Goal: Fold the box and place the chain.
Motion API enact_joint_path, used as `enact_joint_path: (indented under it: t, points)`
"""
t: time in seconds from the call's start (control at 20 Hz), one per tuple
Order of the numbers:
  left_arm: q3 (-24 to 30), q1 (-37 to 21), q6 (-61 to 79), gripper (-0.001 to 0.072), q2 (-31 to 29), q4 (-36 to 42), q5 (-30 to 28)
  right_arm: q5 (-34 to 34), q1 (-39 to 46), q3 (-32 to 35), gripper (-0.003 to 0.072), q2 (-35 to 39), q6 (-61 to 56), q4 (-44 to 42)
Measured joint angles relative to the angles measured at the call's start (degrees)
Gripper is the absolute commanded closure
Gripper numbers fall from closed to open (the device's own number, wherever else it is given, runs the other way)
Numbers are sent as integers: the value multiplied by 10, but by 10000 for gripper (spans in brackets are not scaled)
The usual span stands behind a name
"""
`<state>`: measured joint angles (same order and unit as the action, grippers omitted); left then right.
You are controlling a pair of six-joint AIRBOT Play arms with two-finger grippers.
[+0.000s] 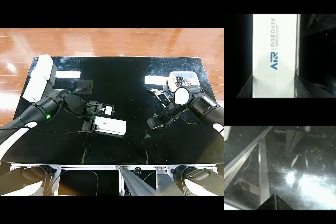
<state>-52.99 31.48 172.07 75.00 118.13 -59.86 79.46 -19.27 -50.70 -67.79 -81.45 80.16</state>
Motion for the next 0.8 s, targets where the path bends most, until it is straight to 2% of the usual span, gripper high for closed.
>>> enact_joint_path:
  t: [0.4, 0.5, 0.55, 0.6, 0.65, 0.75, 0.8]
  points:
    - [1, 1, -1, 87, 10, 2, 3, -2, 0, 0, 661, 0, 0, -2]
    - [5, 1, -2, 106, 14, 2, 4, -3, 0, 0, 660, 0, 0, -2]
    - [6, 1, -2, 209, 15, 2, 5, -4, 0, 0, 660, 0, 0, -2]
    - [8, 1, -1, 432, 15, 2, 8, -4, 0, 0, 661, 0, 0, -2]
    - [9, 0, -1, 569, 15, 2, 10, -4, 0, 0, 660, 0, 0, -2]
    - [9, 0, -1, 689, 15, 2, 13, -4, 0, 0, 661, 0, 0, -2]
    - [10, 0, -2, 689, 13, 2, 14, -4, 0, 0, 661, 0, 0, -2]
